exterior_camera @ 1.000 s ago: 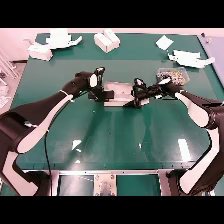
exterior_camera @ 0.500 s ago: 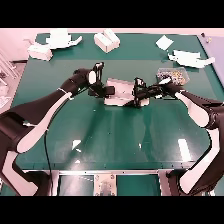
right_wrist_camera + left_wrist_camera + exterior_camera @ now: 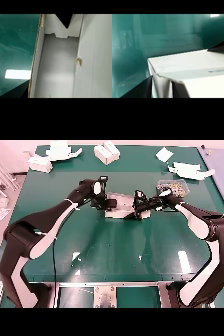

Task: Fold the box and place the chain.

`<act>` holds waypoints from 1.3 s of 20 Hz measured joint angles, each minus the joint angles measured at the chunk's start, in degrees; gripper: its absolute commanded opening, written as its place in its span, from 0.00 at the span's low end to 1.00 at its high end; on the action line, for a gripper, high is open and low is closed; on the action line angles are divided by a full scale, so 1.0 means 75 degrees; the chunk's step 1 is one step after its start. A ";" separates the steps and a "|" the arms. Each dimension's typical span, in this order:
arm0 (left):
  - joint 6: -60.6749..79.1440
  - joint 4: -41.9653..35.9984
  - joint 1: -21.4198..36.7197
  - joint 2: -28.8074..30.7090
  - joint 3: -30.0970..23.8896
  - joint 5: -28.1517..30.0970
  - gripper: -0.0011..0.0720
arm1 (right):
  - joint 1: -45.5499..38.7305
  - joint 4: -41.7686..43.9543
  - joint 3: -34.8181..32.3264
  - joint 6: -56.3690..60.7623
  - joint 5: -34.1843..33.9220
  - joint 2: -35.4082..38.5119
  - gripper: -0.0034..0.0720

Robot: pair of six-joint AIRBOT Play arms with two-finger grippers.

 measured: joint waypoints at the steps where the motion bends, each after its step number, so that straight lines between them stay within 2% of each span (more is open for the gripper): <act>1: -0.0032 0.0052 -0.0017 -0.0076 0.0108 -0.0099 0.38 | 0.0000 0.0003 0.0000 0.0000 0.0000 0.0000 0.79; 10: -0.0574 0.0431 -0.0096 -0.0376 0.0463 -0.0804 0.38 | 0.0015 0.0032 -0.0003 -0.0006 0.0032 -0.0006 0.79; 11: -0.0667 0.0498 -0.0096 -0.0373 0.0487 -0.0831 0.33 | 0.0015 0.0047 -0.0003 -0.0006 0.0029 -0.0006 0.79; 12: -0.0758 0.0577 -0.0096 -0.0373 0.0507 -0.0871 0.20 | 0.0015 0.0047 -0.0003 -0.0006 0.0026 -0.0006 0.79; 14: -0.0924 0.0772 -0.0090 -0.0382 0.0551 -0.0941 0.10 | 0.0015 0.0099 -0.0003 0.0012 0.0041 -0.0003 0.79; 16: -0.0982 0.0863 -0.0096 -0.0382 0.0597 -0.1005 0.09 | 0.0023 0.0105 -0.0003 0.0012 0.0055 -0.0003 0.79; 18: -0.1020 0.0918 -0.0096 -0.0382 0.0624 -0.1023 0.04 | 0.0020 0.0096 -0.0003 0.0012 0.0044 -0.0003 0.79; 24: -0.1037 0.0997 -0.0099 -0.0382 0.0650 -0.1072 0.04 | 0.0012 0.0044 -0.0003 0.0009 0.0029 -0.0003 0.79; 25: -0.1037 0.1000 -0.0096 -0.0382 0.0650 -0.1075 0.22 | 0.0012 0.0041 -0.0003 0.0006 0.0029 -0.0003 0.79; 26: -0.1003 0.0982 -0.0093 -0.0379 0.0650 -0.1107 0.63 | 0.0012 0.0003 -0.0003 -0.0017 -0.0003 -0.0003 0.79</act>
